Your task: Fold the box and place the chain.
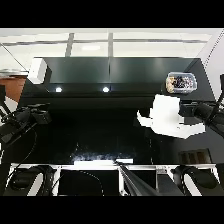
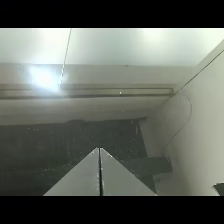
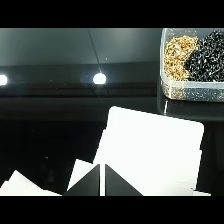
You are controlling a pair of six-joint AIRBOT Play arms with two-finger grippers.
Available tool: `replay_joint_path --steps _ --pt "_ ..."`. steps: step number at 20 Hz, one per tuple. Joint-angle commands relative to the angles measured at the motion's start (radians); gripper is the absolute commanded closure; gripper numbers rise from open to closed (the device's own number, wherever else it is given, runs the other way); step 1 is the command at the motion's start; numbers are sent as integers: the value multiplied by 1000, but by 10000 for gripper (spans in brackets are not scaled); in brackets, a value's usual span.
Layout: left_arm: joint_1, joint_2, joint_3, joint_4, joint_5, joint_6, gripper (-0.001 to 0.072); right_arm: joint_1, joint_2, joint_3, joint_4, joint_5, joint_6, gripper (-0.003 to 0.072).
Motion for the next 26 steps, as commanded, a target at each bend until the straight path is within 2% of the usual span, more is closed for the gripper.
replay_joint_path --steps 1,3,5,6,7,8,9,12,14,16,18,19,20,22,24,26 --pt "0 1 0 -11 0 0 678 0 1 0 1 0 0 645" --pt "0 1 0 -12 9 1 678 0 1 0 1 -15 0 645" --pt "0 1 0 -14 103 -2 678 0 1 0 0 -86 0 643" --pt "0 1 0 -32 119 -10 678 0 0 0 -3 -106 1 497" --pt "0 0 0 -53 130 -10 669 0 0 -1 -3 -116 0 71" --pt "-1 -6 0 -69 148 -10 466 -1 -3 -1 -36 -109 6 -18" --pt "-2 -16 0 -87 154 -10 9 -14 -12 -1 -106 -89 56 -18" --pt "-9 -61 24 -85 64 -3 2 -180 -83 9 -484 -11 359 -17" --pt "-21 -107 56 -85 -13 -2 6 -385 -188 66 -539 5 350 -16" --pt "-37 -173 93 -84 -76 1 8 -596 -336 161 -485 32 312 -17" --pt "-61 -243 122 -85 -77 1 8 -768 -496 261 -296 121 195 -16" --pt "-75 -278 135 -88 -70 1 8 -828 -580 307 -155 218 68 -16" --pt "-86 -308 146 -90 -66 1 8 -868 -662 344 -30 362 -62 -16" --pt "-107 -356 154 -96 -34 1 8 -895 -798 386 100 633 -220 -15" --pt "-122 -383 157 -97 0 1 8 -878 -860 386 180 713 -272 -15" --pt "-127 -393 159 -119 4 1 8 -825 -891 386 146 750 -315 -16"
